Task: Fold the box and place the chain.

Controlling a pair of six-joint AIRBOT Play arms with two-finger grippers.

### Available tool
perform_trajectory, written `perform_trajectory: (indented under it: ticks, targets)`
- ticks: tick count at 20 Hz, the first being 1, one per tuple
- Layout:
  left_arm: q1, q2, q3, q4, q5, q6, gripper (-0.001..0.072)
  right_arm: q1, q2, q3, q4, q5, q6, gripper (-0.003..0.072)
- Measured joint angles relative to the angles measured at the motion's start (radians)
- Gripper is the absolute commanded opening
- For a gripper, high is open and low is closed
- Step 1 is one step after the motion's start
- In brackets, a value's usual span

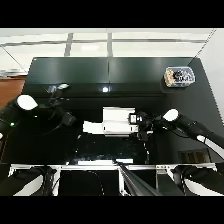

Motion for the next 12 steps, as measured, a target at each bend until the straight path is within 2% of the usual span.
perform_trajectory:
  ticks: [3, 5, 9, 12]
  targets:
    - [0.128, -0.066, -0.042, -0.141, -0.059, -0.114, 0.0029, 0.000, 0.000, 0.000, 0.000, 0.000, 0.000, 0.0066]
    - [0.150, -0.127, -0.056, -0.207, -0.074, -0.132, 0.0028, 0.000, 0.000, 0.000, 0.000, 0.000, 0.000, 0.0066]
    - [0.090, -0.253, -0.068, -0.292, -0.065, -0.145, 0.0029, 0.000, 0.000, 0.000, 0.000, 0.000, 0.000, 0.0066]
    - [0.016, -0.313, -0.071, -0.407, -0.046, -0.077, 0.0029, 0.000, 0.000, 0.000, 0.000, 0.000, 0.000, 0.0066]
